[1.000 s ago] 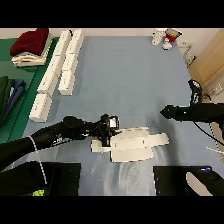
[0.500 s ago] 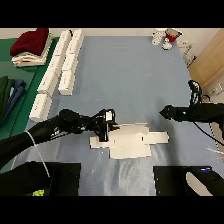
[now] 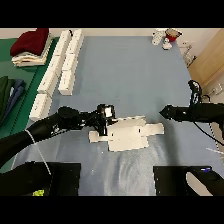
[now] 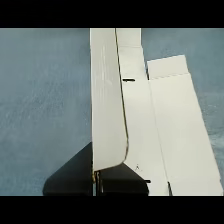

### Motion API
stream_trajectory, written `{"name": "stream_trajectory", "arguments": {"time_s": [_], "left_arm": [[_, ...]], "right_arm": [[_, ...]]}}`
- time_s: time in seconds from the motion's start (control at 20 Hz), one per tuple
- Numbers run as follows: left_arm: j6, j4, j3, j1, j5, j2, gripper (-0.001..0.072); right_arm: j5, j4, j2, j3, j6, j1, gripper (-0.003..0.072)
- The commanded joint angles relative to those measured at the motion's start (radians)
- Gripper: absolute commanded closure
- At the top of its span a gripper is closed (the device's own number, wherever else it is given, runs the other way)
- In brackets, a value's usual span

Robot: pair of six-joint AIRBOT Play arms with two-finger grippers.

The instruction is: Fold the box.

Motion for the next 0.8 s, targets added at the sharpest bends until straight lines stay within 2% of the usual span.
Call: {"name": "stream_trajectory", "arguments": {"time_s": [0.0,0.25,0.45,0.75], "left_arm": [[0.018,0.001,0.001,0.001,0.031,0.0,0.0697],[0.013,0.0,0.001,0.001,0.015,-0.002,0.0697],[0.014,-0.004,0.001,0.001,-0.039,-0.003,0.0697],[0.013,-0.005,-0.001,0.001,-0.056,-0.082,0.0697]], "right_arm": [[0.009,0.0,0.0,0.0,0.002,0.0,0.0282],[0.026,0.0,0.0,0.0,0.002,0.0,0.0284],[0.033,0.001,0.0,0.0,0.003,0.0,0.0284],[0.044,0.022,0.0,0.0,0.002,0.0,0.0284]]}}
